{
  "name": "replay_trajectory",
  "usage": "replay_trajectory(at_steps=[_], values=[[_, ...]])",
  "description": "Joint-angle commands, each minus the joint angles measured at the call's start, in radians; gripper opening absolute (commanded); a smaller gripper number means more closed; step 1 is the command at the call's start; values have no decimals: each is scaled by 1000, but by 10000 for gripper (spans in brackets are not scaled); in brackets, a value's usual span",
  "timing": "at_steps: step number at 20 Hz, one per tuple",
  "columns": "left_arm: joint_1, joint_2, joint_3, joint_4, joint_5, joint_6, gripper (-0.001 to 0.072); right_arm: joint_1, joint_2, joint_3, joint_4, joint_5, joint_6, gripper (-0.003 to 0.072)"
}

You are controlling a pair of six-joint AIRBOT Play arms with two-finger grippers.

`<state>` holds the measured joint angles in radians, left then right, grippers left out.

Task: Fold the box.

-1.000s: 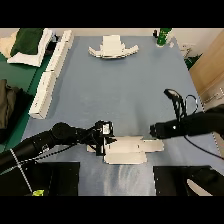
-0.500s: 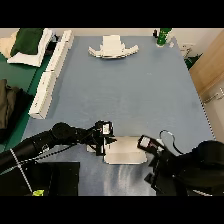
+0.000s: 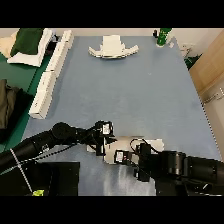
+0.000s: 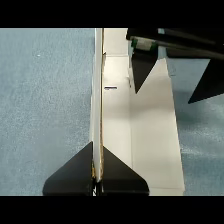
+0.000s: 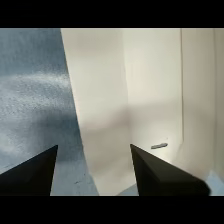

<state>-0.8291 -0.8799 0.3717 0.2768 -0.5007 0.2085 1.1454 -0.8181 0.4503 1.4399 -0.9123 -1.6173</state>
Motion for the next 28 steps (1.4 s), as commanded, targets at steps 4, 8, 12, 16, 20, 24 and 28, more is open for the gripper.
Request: replay_trajectory(at_steps=[4,8,12,16,20,24,28], values=[[0,1,1,0,0,0,16,8,-34,3,-125,73,229,713],[0,1,1,0,0,0,15,8,62,3,-195,15,426,712],[0,1,1,0,0,0,15,8,104,3,-233,-65,603,712],[0,1,1,0,0,0,15,8,117,4,-262,-65,604,714],[0,1,1,0,1,0,15,8,117,4,-279,-77,604,720],[0,1,1,0,0,0,15,6,117,3,-338,-110,603,720],[0,1,1,0,0,0,15,-31,126,2,-310,-85,464,720]])
